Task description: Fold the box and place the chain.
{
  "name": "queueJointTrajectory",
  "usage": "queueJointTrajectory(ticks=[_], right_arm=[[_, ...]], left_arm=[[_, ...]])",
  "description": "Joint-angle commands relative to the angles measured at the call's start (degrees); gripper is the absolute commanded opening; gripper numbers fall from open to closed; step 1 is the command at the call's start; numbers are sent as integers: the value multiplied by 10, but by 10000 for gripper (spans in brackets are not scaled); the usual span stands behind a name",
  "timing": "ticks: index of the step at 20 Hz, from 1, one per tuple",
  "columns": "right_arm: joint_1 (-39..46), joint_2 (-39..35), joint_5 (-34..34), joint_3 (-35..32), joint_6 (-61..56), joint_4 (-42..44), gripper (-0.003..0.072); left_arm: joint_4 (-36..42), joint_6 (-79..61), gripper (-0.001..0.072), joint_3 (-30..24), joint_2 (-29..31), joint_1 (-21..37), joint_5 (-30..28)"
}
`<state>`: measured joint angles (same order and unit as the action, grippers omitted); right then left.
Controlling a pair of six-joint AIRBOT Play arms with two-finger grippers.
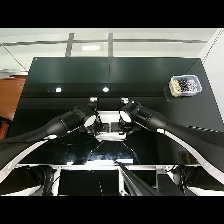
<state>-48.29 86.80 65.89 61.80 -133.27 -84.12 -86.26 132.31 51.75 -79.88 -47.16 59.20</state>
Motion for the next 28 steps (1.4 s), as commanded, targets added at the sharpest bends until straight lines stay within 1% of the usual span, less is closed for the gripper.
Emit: queueJointTrajectory(ticks=[1, 2, 3, 4, 11, 12, 13, 18, 23, 25, 28], right_arm=[[0, 1, 8, 0, 0, -3, 127], [0, 2, 10, 0, 3, -2, 62], [0, 2, 10, 0, 7, -1, 58], [0, 2, 10, 0, 11, 0, 28], [0, 2, 12, 0, 26, 0, 35], [0, 2, 14, 0, 25, 0, 246], [0, 2, 17, 0, 19, 0, 432], [0, 0, 39, 4, 33, 0, 430], [3, -26, 40, 7, 35, -5, 429], [3, -26, 49, 7, 34, -4, 429], [0, -26, 46, 7, 29, -4, 428]], left_arm=[[0, 0, 31, 0, 0, 0, 0], [0, 0, 31, 0, 0, 0, 0], [0, 0, 31, 0, 0, 0, 0], [0, 0, 31, 0, 0, 0, 0], [0, 0, 31, 0, 0, 0, 0], [0, 0, 31, 0, 0, 0, 0], [0, 0, 31, 0, 0, 0, 0], [0, 0, 31, 0, 0, 0, 0], [0, 0, 31, 0, 0, 0, 0], [0, 0, 31, 0, 0, 0, 0], [0, 0, 31, 0, 0, 0, 0]])
